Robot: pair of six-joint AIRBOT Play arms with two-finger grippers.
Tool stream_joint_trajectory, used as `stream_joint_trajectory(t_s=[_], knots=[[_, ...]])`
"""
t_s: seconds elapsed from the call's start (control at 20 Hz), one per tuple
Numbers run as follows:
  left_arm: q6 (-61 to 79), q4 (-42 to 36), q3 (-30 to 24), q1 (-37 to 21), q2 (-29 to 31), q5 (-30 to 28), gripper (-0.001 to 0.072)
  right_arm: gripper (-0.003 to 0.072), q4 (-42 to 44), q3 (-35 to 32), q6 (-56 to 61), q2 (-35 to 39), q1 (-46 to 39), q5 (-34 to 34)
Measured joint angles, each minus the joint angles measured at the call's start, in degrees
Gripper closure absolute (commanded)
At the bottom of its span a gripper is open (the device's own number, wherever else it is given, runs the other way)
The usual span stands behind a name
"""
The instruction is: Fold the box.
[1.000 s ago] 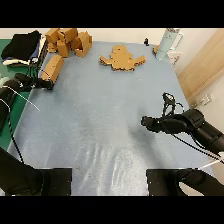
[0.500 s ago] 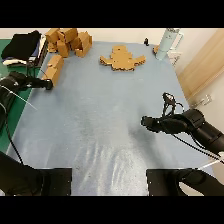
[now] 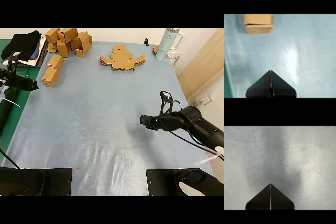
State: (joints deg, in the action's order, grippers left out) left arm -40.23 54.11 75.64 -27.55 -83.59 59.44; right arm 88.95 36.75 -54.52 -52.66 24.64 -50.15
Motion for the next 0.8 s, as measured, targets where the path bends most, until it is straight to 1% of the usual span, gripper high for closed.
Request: stream_joint_trajectory(t_s=[0.15, 0.3, 0.45, 0.55, 0.7, 0.8], knots=[[-5.7, -0.8, 0.0, 7.3, 3.3, 4.8, 0.0698, 0.0675, 0.0, 7.2, -4.2, -7.3, -0.2, 0.0], [-14.3, -0.3, -0.1, 17.6, 4.4, 7.8, 0.0699, 0.0675, 0.1, 17.6, -7.3, -15.9, -0.3, -2.4], [-21.8, 1.6, -0.5, 27.9, 4.5, 8.4, 0.0699, 0.0674, 1.1, 27.6, -10.5, -23.1, -0.3, -5.9], [-26.4, 3.6, -1.7, 34.0, 4.4, 7.8, 0.0699, 0.0673, 2.5, 32.6, -12.3, -26.3, -0.3, -8.1], [-32.3, 5.8, -4.7, 41.4, 4.4, 6.6, 0.0699, 0.0673, 4.3, 36.6, -13.9, -28.6, -0.3, -10.4], [-34.7, 6.5, -6.1, 44.7, 4.4, 5.1, 0.0697, 0.0674, 5.2, 37.9, -14.4, -29.4, -0.3, -11.2]])
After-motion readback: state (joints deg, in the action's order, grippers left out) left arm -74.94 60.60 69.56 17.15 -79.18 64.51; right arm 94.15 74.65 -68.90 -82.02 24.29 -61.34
